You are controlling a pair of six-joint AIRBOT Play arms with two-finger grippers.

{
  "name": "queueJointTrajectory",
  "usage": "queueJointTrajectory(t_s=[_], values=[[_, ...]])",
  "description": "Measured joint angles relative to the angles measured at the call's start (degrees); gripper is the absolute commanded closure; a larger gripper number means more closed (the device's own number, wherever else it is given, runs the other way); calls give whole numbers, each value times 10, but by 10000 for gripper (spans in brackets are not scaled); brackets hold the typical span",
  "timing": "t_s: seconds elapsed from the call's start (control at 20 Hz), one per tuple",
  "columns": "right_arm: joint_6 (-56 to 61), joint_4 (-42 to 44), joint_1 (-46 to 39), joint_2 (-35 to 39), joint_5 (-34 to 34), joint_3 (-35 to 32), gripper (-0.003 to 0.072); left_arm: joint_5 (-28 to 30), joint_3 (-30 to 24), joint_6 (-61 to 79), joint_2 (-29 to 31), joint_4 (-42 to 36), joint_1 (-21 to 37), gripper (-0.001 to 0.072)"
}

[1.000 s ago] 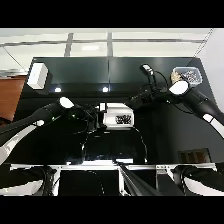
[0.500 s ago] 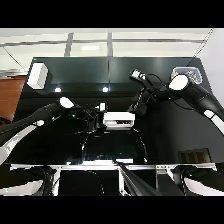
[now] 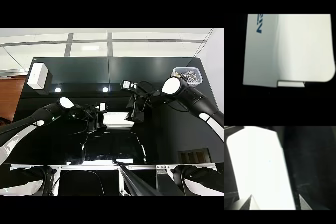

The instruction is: Fold the box and place the chain.

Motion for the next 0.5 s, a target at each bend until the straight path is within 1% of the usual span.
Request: queueJointTrajectory(t_s=[0.15,0.4,0.45,0.5], values=[[7,-7,12,0,5,0,-19,0,0,0,0,0,0,323],[12,-21,19,-1,-7,-2,-18,0,0,0,0,0,0,323],[13,-22,19,-1,-8,-3,53,0,0,0,0,0,0,323],[13,-24,20,-1,-9,-3,223,0,0,0,0,0,0,323]])
